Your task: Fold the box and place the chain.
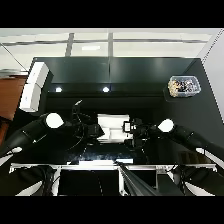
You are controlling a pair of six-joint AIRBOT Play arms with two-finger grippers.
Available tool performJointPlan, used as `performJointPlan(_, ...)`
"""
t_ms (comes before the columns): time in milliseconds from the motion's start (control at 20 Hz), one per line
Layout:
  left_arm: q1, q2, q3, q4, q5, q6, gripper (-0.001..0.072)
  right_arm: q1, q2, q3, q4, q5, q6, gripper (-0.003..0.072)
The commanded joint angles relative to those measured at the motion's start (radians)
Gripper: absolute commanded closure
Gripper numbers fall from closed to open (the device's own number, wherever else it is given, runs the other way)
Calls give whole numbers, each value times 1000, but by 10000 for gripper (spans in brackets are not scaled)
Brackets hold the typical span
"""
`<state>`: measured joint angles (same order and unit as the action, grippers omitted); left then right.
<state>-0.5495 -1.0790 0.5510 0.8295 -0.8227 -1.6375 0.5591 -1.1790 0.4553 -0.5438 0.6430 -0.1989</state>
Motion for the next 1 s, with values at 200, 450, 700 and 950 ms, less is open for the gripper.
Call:
performJointPlan(200,-49,2,1,132,63,-160,194,1,0,1,0,0,0,136)
performJointPlan(450,-123,2,31,297,74,-341,194,1,0,1,0,0,0,136)
performJointPlan(700,-190,-3,95,468,28,-536,194,1,0,1,0,0,0,136)
performJointPlan(950,-256,-92,166,534,-45,-609,217,1,-1,1,0,0,0,136)
